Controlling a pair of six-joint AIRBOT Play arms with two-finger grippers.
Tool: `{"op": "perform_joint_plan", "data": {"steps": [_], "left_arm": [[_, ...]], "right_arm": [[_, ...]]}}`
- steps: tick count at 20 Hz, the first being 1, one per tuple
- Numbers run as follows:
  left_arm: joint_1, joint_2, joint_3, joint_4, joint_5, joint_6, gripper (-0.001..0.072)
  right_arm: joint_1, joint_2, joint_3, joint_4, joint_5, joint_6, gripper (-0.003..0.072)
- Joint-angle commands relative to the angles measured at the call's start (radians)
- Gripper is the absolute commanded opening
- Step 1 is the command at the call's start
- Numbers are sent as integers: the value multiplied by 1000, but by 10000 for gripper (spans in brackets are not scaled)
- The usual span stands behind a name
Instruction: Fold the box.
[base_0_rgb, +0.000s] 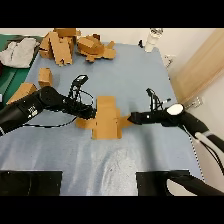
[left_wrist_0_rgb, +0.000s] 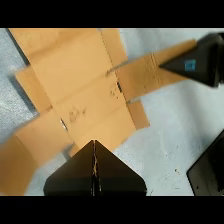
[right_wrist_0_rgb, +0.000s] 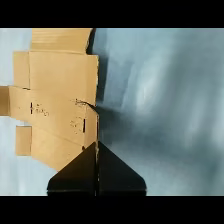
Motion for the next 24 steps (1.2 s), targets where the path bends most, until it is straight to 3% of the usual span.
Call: {"op": "perform_joint_plan", "data": {"steps": [1,6,7,8,9,13,22,24], "left_arm": [[0,-1,0,-1,1,1,14],[0,-1,0,3,99,1,14],[0,-1,0,3,105,0,14],[0,-1,0,3,103,0,14],[0,-1,0,3,98,0,14],[0,-1,0,3,82,0,14],[1,-1,0,0,13,-7,14],[1,-1,0,0,6,-8,14]], "right_arm": [[37,145,-147,9,-61,12,-1],[40,204,-192,-6,-90,12,4],[40,204,-192,-6,-92,12,63],[39,204,-192,-7,-92,12,199],[40,203,-192,-6,-95,12,261],[40,187,-192,-5,-95,12,261],[40,-21,-146,12,-88,11,260],[40,-29,-119,12,-86,11,203]]}}
